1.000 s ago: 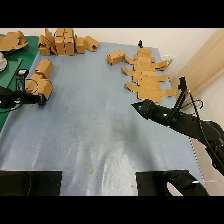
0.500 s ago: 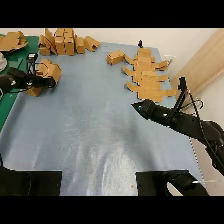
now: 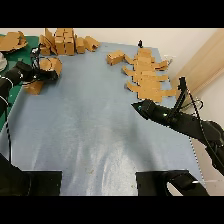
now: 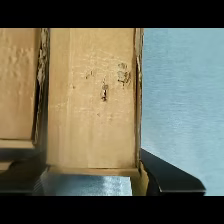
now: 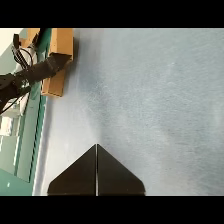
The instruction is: Fold the box.
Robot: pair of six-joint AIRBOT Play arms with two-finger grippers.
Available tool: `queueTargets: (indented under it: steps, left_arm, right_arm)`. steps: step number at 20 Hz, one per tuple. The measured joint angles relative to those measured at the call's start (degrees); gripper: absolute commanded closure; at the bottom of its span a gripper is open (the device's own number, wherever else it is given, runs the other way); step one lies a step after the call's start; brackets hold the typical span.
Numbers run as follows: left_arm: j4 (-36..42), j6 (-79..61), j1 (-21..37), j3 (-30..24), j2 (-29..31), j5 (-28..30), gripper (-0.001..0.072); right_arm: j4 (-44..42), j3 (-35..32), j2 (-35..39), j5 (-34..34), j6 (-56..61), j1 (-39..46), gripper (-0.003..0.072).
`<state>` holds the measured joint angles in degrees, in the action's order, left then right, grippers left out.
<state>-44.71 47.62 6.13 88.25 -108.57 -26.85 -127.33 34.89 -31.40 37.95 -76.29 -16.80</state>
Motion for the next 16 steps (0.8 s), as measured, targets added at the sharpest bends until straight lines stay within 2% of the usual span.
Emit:
queueTargets:
  steps: [9,11,16]
  left_arm:
    - [-3.2,0.3,-0.1,2.1,-1.3,-2.3,0.0042]
    - [-3.5,0.4,0.0,3.7,-1.4,-5.2,0.0014]
    - [-8.4,1.9,0.9,9.7,-0.4,-15.6,0.0013]
  right_arm:
    - [0.0,0.0,0.0,-0.2,0.0,0.0,0.0682]
    - [0.0,0.0,0.0,-0.2,0.0,0.0,0.0682]
    - [0.0,0.0,0.0,0.1,0.0,0.0,0.0682]
